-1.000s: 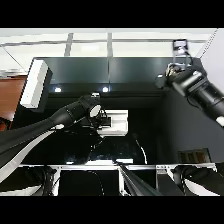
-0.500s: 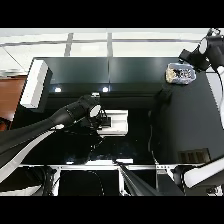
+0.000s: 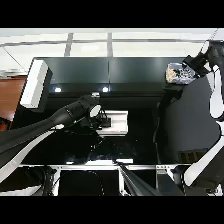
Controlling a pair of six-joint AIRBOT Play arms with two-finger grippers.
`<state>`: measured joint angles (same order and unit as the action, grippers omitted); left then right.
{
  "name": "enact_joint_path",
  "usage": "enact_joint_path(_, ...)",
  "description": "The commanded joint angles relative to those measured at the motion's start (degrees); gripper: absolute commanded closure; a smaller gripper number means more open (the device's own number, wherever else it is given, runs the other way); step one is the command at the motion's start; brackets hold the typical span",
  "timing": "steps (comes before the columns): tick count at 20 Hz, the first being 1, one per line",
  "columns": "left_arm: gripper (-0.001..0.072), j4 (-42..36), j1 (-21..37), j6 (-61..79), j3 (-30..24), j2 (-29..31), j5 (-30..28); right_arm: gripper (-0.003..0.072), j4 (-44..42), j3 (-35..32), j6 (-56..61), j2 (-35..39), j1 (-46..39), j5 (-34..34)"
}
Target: Fold the box and place the chain.
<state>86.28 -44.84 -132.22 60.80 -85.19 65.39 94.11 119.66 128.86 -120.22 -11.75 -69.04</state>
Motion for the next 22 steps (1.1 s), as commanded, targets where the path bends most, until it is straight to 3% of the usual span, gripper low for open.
enact_joint_path(1, 0.0682, -0.02, 0.02, 0.02, 0.00, 0.00, 0.57, 0.0046, -1.22, 0.61, 0.37, -1.55, -0.48, 1.90)
enact_joint_path(6, 0.0682, 0.00, 0.02, 0.02, 0.00, 0.00, 1.14, 0.0047, -4.20, 0.46, 0.31, -2.93, -0.48, 1.86)
enact_joint_path(8, 0.0682, 0.00, 0.02, 0.02, 0.00, 0.00, 1.14, 0.0264, -4.20, -0.31, 0.15, -2.95, -0.50, 1.01)
enact_joint_path(10, 0.0682, 0.00, 0.02, 0.02, 0.00, 0.00, 1.14, 0.0623, -4.17, -0.33, -3.08, -2.62, -0.50, -0.76)
enact_joint_path(11, 0.0682, 0.00, 0.04, 0.02, 0.00, 0.00, 1.11, 0.0673, -3.74, -0.33, -4.70, -1.88, -0.50, -1.55)
enact_joint_path(16, 0.0682, -0.02, 0.04, 0.02, 0.00, 0.00, 1.07, 0.0674, 0.66, -0.33, -15.96, 7.74, -0.50, -3.48)
enact_joint_path(22, 0.0682, -0.04, 0.04, 0.02, 0.00, 0.00, 0.72, 0.0674, -1.75, -0.42, -28.39, 27.85, -0.31, -6.12)
